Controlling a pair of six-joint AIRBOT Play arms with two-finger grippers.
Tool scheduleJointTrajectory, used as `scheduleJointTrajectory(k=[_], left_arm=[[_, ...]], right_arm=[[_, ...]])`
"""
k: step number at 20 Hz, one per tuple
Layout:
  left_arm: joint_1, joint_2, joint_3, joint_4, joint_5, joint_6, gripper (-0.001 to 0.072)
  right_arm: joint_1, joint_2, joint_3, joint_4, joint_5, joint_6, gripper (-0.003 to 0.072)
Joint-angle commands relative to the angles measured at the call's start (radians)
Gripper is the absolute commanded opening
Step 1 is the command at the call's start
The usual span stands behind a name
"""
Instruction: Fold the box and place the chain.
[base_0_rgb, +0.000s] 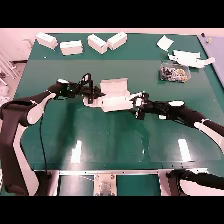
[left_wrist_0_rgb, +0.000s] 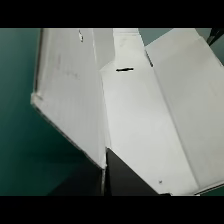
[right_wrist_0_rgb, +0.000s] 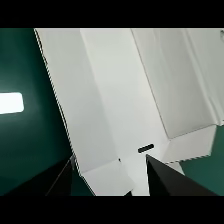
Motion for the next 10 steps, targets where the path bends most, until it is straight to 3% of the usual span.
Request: scheduleJointTrajectory(k=[1,5,8,10], left_arm=[[-0.001,-0.001,0.0,0.001,-0.003,0.0,0.0023],[-0.001,-0.001,0.0,0.001,-0.003,0.0,0.0024],[-0.001,-0.001,0.0,0.001,-0.002,0.0,0.0024],[-0.001,-0.001,0.0,0.001,-0.003,0.0,0.0024]], right_arm=[[-0.016,-0.001,0.034,0.021,0.056,-0.008,0.0528],[-0.022,-0.004,0.064,0.021,0.063,-0.008,0.0535],[-0.038,-0.023,0.091,0.021,0.091,-0.015,0.0621],[-0.062,-0.055,0.121,0.021,0.142,-0.011,0.0622]])
